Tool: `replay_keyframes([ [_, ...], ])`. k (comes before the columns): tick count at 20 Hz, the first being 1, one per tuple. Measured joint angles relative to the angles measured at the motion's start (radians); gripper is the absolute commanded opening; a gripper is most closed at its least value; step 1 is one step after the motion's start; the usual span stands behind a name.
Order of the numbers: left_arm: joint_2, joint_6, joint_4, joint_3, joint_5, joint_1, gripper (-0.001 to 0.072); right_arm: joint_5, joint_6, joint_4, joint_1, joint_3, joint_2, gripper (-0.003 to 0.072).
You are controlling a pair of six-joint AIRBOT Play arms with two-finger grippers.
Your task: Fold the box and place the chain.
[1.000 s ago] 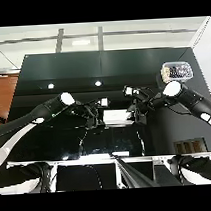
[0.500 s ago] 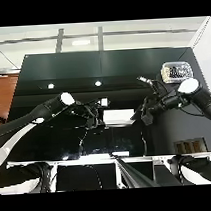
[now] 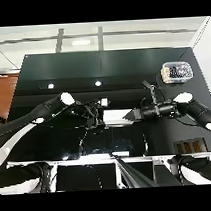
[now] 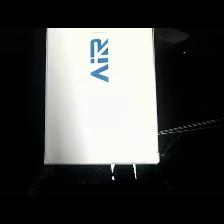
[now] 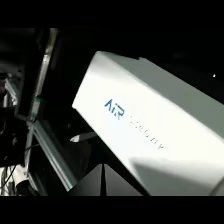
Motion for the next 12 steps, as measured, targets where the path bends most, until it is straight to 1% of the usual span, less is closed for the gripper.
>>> replay_keyframes([
  [6,0.000,0.001,0.000,0.000,0.000,0.000,0.0278,-0.110,0.089,-0.048,0.042,-0.010,-0.026,0.0017],
  [12,0.000,0.001,0.000,0.000,0.000,0.000,0.0278,-0.147,0.131,-0.101,0.050,-0.010,-0.030,0.0018],
])
